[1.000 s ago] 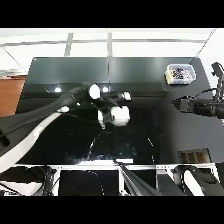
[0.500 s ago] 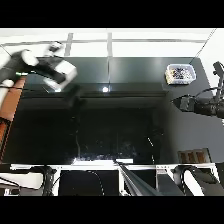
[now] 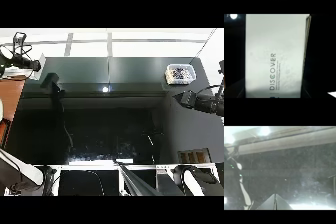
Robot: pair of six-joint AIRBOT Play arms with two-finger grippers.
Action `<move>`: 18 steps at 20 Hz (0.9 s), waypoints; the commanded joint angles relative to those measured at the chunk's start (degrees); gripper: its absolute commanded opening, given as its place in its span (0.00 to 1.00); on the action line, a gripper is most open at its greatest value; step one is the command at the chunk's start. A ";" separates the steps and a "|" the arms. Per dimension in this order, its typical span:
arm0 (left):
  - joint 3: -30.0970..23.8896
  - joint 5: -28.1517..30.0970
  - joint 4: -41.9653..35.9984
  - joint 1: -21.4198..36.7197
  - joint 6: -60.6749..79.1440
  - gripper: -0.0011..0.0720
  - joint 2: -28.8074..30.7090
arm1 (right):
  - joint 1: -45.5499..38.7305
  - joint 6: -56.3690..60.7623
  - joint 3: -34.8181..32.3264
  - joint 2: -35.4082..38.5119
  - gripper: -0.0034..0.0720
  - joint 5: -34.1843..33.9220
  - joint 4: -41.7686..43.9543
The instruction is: Fold the box and place the chain.
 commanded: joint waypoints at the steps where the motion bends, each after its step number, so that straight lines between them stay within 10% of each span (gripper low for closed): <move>1: 8.48 -4.63 0.92 0.33 -7.37 0.42 -8.26 | -0.02 2.36 -0.02 -0.02 0.07 -0.07 0.02; 5: 10.82 -11.30 0.96 0.94 -10.69 0.47 -9.31 | -0.02 2.32 -0.02 -0.02 0.07 -0.04 -0.22; 6: 11.87 -13.11 1.18 0.94 -10.69 0.87 -9.01 | -0.02 2.32 -0.02 -0.02 0.07 -0.02 -0.31; 7: 12.92 -14.34 1.46 0.92 -11.89 0.99 -8.09 | -0.02 2.32 -0.02 -0.02 0.07 0.02 -0.37; 11: 13.35 -13.07 1.75 0.90 -16.81 0.97 2.19 | 0.00 2.19 -0.02 -0.02 0.07 0.13 -0.37; 13: 13.29 -13.55 0.02 0.87 -17.53 0.62 8.57 | 0.68 -0.50 -0.02 -0.02 0.07 0.79 -1.20; 14: 12.81 -15.41 -4.24 0.92 -16.20 0.22 11.78 | 1.86 -2.82 -0.15 -0.02 0.07 0.72 -2.12; 15: 11.41 -17.07 -8.90 0.92 -14.53 0.05 14.71 | 3.48 -5.11 -0.72 -0.02 0.07 -0.13 -2.84; 18: -0.72 -18.88 -22.62 -1.79 -11.34 0.05 25.79 | 8.37 -8.66 -4.79 -0.02 0.07 -9.09 -4.37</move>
